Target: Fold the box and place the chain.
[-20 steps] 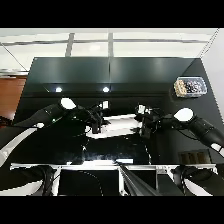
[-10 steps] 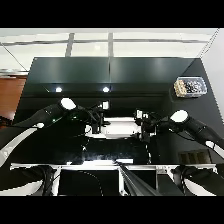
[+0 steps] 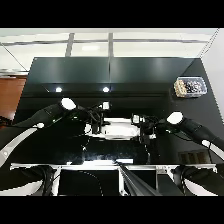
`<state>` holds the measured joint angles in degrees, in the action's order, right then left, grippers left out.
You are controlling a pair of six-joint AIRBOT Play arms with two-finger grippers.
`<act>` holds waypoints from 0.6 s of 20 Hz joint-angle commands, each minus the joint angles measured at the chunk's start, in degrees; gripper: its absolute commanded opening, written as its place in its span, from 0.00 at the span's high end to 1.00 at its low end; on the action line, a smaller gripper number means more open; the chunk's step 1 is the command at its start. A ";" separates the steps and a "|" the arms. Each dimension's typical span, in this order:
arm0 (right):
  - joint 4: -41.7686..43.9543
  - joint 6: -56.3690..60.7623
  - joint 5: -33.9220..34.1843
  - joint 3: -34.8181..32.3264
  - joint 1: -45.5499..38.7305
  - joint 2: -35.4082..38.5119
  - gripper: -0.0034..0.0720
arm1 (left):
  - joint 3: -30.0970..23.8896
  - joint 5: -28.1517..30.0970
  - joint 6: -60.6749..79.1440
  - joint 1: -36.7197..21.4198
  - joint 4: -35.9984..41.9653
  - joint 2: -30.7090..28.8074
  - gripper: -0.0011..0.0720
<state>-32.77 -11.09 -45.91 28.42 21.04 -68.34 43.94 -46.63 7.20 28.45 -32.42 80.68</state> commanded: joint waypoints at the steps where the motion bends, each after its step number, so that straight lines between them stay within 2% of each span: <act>1: -0.94 0.33 1.07 -0.02 0.15 -0.26 0.12 | 0.02 0.09 -0.04 0.02 0.02 -0.02 0.95; 12: -1.40 0.90 1.68 0.07 0.63 -1.60 0.12 | 0.02 0.07 -0.04 0.02 0.04 -0.02 0.95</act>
<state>-33.80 -10.39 -44.38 28.49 21.63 -69.84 43.94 -46.57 7.16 28.45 -32.38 80.68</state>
